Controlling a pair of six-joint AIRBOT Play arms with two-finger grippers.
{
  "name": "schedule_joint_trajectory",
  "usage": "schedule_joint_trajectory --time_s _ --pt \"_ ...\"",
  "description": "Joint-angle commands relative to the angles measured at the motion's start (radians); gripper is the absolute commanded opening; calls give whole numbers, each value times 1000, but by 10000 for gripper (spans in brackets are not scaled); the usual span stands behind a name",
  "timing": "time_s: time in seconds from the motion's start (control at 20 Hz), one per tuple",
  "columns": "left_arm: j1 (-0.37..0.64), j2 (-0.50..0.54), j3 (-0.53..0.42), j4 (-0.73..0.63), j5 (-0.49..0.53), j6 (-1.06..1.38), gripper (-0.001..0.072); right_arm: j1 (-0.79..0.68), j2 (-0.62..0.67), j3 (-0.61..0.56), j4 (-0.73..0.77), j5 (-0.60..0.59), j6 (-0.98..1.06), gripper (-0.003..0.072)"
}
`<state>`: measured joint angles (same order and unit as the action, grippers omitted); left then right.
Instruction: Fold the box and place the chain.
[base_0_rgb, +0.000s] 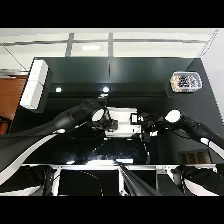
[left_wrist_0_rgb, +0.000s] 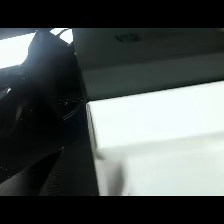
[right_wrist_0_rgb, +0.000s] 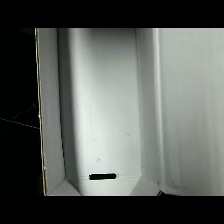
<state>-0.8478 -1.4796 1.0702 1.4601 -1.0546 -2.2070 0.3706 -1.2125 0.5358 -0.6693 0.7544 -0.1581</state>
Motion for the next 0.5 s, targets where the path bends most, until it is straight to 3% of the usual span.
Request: schedule_joint_trajectory --time_s 0.0,0.1,0.15,0.2,0.3,0.4,0.45 --pt "-13 -58 63 23 -98 -55 486 0 1 0 0 0 0 490" --pt "-15 -60 63 23 -80 -79 474 0 1 0 0 0 0 490" --pt "-17 -63 63 24 -80 -79 434 0 1 0 0 0 0 490" --pt "-18 -67 63 19 -81 -79 349 0 1 0 0 0 0 490" --pt "-24 -71 63 20 -80 -84 323 0 1 0 0 0 0 490" --pt "-24 -72 65 21 -80 -92 167 0 1 0 0 0 0 489" --pt "-24 -72 66 21 -80 -92 154 0 1 0 0 0 0 490"
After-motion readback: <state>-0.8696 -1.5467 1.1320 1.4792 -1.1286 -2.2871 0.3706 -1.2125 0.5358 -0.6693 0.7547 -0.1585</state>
